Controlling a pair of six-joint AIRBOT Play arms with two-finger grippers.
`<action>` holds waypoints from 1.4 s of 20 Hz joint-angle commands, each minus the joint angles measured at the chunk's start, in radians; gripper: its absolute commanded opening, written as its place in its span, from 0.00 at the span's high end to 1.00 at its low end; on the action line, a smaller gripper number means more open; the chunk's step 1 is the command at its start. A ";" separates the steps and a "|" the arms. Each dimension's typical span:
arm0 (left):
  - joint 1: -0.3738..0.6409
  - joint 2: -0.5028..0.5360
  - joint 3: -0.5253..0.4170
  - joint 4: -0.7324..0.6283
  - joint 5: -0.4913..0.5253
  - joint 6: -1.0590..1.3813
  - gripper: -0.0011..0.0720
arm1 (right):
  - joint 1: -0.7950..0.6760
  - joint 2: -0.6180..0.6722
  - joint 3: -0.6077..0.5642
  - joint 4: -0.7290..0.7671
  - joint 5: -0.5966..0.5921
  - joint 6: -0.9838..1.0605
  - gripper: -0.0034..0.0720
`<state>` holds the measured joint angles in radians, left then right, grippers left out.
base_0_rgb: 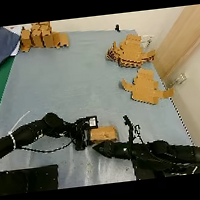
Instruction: Fold the box.
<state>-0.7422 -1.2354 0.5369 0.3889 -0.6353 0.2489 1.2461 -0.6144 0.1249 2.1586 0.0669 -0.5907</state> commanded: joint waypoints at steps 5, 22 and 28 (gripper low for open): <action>0.000 0.000 0.000 0.000 0.000 0.000 0.40 | 0.002 -0.189 -0.024 0.026 0.318 0.157 0.95; 0.000 0.000 0.000 0.000 0.000 0.000 0.40 | 0.002 -0.197 -0.030 0.018 0.227 0.152 0.95; 0.000 0.000 0.000 0.000 0.000 0.000 0.40 | 0.002 -0.227 -0.029 0.019 0.229 0.156 0.95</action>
